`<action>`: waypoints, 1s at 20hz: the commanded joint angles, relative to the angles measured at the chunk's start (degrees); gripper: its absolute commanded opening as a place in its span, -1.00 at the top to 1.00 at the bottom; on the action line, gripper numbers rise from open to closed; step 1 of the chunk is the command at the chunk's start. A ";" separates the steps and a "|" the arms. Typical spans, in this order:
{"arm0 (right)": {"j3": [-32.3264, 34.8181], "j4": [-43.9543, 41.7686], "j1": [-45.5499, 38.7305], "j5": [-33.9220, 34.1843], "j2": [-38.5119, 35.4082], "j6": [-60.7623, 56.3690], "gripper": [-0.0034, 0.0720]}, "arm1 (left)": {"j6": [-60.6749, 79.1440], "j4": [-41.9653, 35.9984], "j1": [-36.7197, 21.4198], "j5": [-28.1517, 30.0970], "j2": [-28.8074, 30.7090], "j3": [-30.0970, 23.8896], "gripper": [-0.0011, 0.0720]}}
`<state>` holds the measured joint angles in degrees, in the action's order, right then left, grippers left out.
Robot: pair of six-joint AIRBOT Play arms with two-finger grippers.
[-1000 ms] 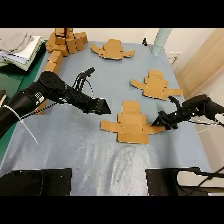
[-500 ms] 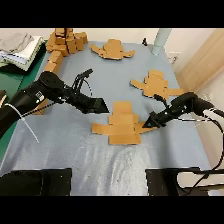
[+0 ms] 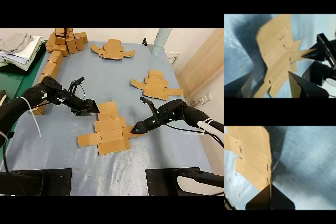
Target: Fold the box.
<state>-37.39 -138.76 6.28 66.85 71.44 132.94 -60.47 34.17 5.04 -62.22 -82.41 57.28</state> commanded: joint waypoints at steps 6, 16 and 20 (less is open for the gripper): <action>0.81 -0.17 2.91 -3.41 -1.51 0.39 0.90 | 13.62 -11.23 -0.42 1.57 -10.51 0.04 -0.81; 0.81 0.57 2.91 -3.41 -1.51 -0.96 0.90 | 26.56 -16.31 -0.48 -12.35 -15.47 2.38 -0.10; 0.81 1.36 2.91 -3.43 -1.51 -0.96 0.90 | 26.67 -16.09 -0.09 -14.40 -15.47 3.61 0.54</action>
